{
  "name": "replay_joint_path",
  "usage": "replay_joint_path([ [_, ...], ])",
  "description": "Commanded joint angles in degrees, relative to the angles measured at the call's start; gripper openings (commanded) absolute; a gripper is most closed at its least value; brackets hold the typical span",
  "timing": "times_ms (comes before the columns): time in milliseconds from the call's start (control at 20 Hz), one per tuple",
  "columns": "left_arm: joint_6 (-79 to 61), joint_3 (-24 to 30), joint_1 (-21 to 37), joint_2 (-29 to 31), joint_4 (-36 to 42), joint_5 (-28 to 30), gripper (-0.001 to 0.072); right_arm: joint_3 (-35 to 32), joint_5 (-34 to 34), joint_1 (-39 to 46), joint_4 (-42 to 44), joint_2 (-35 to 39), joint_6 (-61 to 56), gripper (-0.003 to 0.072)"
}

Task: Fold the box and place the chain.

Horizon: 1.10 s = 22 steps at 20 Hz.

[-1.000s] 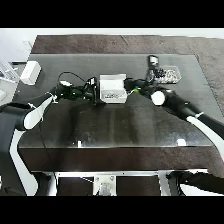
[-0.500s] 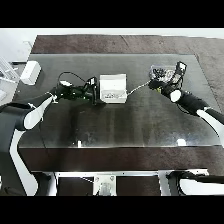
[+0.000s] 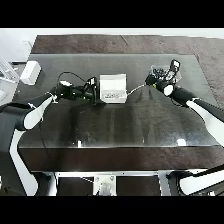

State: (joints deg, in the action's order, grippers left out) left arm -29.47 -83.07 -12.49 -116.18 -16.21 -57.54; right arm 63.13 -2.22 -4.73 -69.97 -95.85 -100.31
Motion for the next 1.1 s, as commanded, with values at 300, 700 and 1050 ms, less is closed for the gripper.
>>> replay_joint_path([
  [300, 0.0, 0.0, 0.0, 0.0, 0.0, 0.0, 0.0536, 4.0, 0.7, -0.8, 2.0, -5.9, -0.1, 0.0283],
  [700, 0.0, 0.0, 0.0, 0.0, 0.0, 0.0, 0.0536, 4.1, 4.6, -3.9, 1.8, 3.5, 0.5, 0.0008],
  [1050, 0.0, 0.0, 0.0, 0.0, 0.0, 0.0, 0.0535, 4.1, -0.7, -11.0, 1.5, 25.6, 8.1, 0.0008],
])
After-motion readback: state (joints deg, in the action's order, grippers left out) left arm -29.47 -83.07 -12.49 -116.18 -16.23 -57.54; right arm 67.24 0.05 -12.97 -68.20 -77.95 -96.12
